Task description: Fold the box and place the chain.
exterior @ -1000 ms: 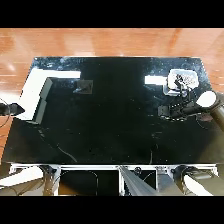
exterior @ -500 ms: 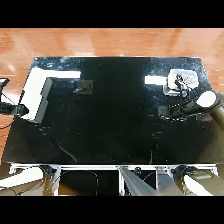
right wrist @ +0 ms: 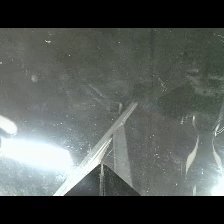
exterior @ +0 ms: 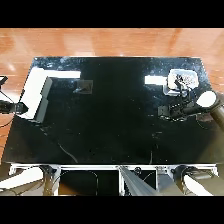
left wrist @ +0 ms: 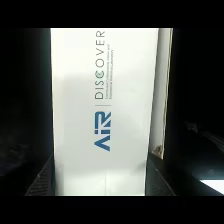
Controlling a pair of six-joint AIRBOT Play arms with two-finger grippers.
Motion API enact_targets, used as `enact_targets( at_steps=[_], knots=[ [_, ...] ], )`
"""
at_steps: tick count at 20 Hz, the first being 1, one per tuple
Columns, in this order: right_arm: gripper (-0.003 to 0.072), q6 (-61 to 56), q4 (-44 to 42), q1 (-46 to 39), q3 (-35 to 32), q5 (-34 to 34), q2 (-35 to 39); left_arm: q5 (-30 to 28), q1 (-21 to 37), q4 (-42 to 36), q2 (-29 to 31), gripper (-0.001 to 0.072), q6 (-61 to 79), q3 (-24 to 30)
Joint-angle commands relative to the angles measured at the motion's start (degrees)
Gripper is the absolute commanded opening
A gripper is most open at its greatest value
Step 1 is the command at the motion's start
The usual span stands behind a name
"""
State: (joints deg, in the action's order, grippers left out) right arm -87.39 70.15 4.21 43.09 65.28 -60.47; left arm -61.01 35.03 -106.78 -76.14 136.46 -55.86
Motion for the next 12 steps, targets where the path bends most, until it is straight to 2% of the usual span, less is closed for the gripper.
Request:
enact_targets(
  at_steps=[1, 12],
  knots=[
    [0.0032, 0.02, 0.00, -0.04, -0.02, 0.02, 0.02, 0.28, -0.04, 3.72, 1.95, 0.0635, -0.37, -0.20],
    [0.0031, 0.02, -0.02, -0.04, -0.02, 0.22, 0.02, 1.79, -0.94, 4.13, 2.43, 0.0636, -2.19, -0.44]
  ],
)
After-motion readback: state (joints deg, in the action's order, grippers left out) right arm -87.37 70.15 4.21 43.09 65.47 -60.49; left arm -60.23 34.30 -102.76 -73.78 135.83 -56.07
